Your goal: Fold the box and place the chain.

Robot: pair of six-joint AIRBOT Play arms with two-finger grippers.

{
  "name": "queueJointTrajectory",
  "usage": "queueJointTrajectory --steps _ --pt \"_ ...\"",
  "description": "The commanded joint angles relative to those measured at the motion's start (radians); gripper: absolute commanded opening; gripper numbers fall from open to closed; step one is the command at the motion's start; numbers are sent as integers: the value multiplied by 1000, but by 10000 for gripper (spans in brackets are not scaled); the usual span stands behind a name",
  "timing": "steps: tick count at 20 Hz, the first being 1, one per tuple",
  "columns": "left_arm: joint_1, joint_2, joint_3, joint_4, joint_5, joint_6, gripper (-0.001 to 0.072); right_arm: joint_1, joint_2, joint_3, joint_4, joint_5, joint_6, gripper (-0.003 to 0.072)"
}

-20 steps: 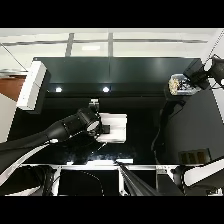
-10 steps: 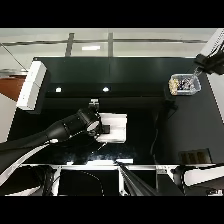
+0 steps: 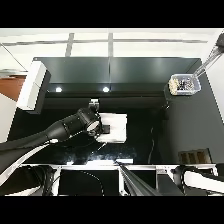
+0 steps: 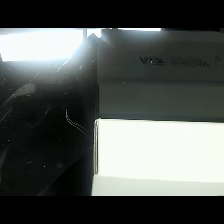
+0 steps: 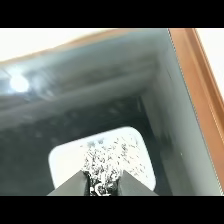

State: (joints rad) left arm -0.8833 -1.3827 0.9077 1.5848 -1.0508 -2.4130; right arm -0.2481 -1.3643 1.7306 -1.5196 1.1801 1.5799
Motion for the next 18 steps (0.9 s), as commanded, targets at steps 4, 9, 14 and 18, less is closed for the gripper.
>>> queueJointTrajectory --steps 4,9,14,18 --pt "0 -1 1 -1 -2 0 30 5 214 1 349 62 -156 46" --pt "0 -1 1 -8 -2 0 30 98 320 0 425 153 -185 46" --pt "0 -1 1 -8 -3 0 30 274 347 0 470 337 -256 46" --pt "0 -1 1 -8 -2 0 30 395 347 0 567 417 -317 46"
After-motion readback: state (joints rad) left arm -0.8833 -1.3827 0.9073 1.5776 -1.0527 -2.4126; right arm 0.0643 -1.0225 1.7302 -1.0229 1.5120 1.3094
